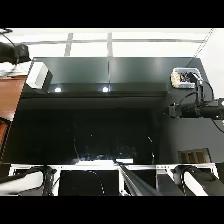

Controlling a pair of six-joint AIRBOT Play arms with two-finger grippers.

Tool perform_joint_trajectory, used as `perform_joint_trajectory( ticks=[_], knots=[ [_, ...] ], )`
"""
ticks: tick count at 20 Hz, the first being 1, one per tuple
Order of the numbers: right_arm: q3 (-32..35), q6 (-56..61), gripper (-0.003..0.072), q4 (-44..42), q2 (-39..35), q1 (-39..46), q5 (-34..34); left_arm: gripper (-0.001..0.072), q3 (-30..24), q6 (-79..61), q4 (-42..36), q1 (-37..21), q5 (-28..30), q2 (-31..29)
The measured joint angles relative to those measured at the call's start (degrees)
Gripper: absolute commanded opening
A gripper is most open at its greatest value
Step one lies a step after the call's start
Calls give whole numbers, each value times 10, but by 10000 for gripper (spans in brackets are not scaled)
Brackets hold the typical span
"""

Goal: Fold the box and place the chain.

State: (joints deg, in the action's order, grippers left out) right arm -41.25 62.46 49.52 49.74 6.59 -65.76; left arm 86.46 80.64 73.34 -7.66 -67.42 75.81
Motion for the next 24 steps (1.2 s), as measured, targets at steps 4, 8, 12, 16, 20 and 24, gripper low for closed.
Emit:
perform_joint_trajectory(
  ticks=[4,8,12,16,20,24],
  knots=[
    [51,-38,13,29,-17,-51,175,23,-312,2,50,111,185,-205],
    [95,-52,14,57,-21,-67,305,24,-495,13,98,167,276,-314],
    [109,-57,14,70,-21,-71,350,25,-551,20,101,183,311,-346],
    [113,-59,14,74,-22,-72,366,25,-567,23,98,188,320,-354],
    [114,-59,14,75,-22,-72,371,25,-571,23,97,189,323,-356],
    [114,-59,14,75,-22,-72,372,25,-572,23,96,189,325,-357]
  ],
)
